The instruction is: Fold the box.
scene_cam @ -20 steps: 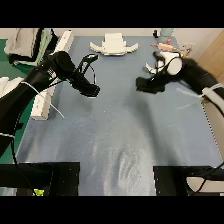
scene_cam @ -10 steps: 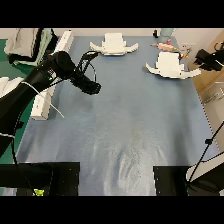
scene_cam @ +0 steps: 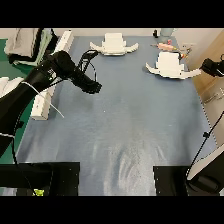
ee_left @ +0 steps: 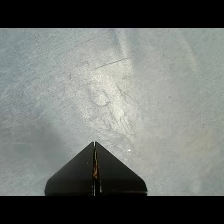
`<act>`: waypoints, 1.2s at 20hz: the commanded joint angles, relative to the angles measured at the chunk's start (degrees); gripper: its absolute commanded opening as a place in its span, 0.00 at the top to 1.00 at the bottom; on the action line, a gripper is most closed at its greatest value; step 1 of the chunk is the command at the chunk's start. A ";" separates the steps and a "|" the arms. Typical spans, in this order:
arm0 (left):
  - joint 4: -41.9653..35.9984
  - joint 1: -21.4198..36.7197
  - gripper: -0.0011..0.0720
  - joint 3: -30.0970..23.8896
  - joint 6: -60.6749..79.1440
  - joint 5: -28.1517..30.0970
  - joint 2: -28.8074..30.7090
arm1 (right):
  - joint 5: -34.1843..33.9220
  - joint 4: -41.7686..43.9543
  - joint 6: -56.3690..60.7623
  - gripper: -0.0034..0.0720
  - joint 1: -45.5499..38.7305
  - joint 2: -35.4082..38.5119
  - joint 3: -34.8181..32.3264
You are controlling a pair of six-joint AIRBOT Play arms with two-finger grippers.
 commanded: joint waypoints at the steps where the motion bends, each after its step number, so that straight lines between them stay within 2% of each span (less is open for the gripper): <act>1: -0.09 0.07 0.97 0.04 0.00 0.07 0.00 | -2.14 1.07 -1.97 0.44 -0.52 -2.86 0.44; 4: -0.31 0.07 0.97 0.04 0.00 0.11 -0.02 | -2.16 2.91 -3.10 0.45 -0.46 -3.72 0.42; 8: -1.14 0.07 0.97 0.04 0.00 0.11 -0.02 | -2.12 11.32 -8.02 0.47 -0.46 -3.82 0.44; 10: -1.14 0.07 0.97 0.04 0.00 0.09 -0.02 | -1.75 12.07 -7.98 0.57 -0.46 -3.96 0.44; 15: -1.11 0.07 0.97 0.04 0.00 0.04 -0.02 | -0.90 11.56 -7.93 0.58 -0.48 -4.00 0.44; 16: -1.11 0.07 0.97 0.04 0.00 0.04 -0.02 | -0.87 11.37 -7.93 0.61 -0.48 -4.04 0.42; 17: -1.11 0.07 0.97 0.04 0.00 0.07 -0.02 | -0.57 11.08 -7.96 0.73 -0.48 -4.04 0.42; 18: -1.11 0.07 0.97 0.04 0.00 0.07 -0.02 | -0.20 11.13 -7.96 0.77 -0.48 -4.04 0.42; 20: -1.11 0.07 0.97 0.04 0.00 0.07 -0.02 | 2.14 11.85 -8.72 0.95 -0.46 -4.00 0.44; 24: -1.11 0.07 0.97 0.04 0.00 0.09 0.00 | 11.28 17.53 -10.88 0.95 -0.46 -3.08 0.42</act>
